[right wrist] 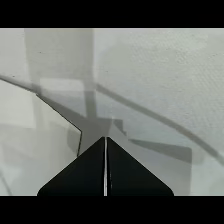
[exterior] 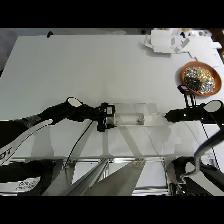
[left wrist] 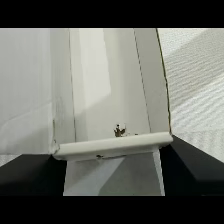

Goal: Fold the box and place the chain.

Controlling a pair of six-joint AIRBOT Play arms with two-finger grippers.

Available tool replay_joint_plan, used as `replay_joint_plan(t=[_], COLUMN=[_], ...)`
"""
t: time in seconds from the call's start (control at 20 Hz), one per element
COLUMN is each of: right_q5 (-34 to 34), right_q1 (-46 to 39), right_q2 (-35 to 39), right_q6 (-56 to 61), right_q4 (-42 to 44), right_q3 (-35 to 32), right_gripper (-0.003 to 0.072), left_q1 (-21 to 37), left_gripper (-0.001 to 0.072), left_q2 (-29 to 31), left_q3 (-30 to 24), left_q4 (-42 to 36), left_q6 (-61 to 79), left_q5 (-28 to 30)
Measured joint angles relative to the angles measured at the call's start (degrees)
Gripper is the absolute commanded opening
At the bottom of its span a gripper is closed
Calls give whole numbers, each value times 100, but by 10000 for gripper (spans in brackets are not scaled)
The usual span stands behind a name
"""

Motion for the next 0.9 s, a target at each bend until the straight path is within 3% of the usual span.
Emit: replay_joint_plan(t=[0.45, 0.5, 0.55, 0.6, 0.8, 0.9], right_q5=[400, 391, 387, 361, 374, 415], right_q1=[378, 503, 605, 697, 874, 905], right_q2=[-142, -149, -151, -151, -20, 90], right_q6=[-673, -717, -741, -767, -809, -798], right_q4=[654, 693, 745, 831, 1316, 1469], right_q3=[-55, -59, -61, -68, -68, -68], right_gripper=[21, 44, 141, 191, 206, 329], left_q1=[0, 0, 0, 0, 0, 0], left_gripper=[108, 108, 108, 108, 108, 108], left_q2=[0, 0, 0, 0, 0, 0], left_q3=[0, 0, 0, 0, 0, 0], left_q4=[0, 0, 2, 0, 0, 0], left_q6=[0, -2, 0, -2, -2, -2], left_q5=[2, 2, 2, 2, 2, 2])
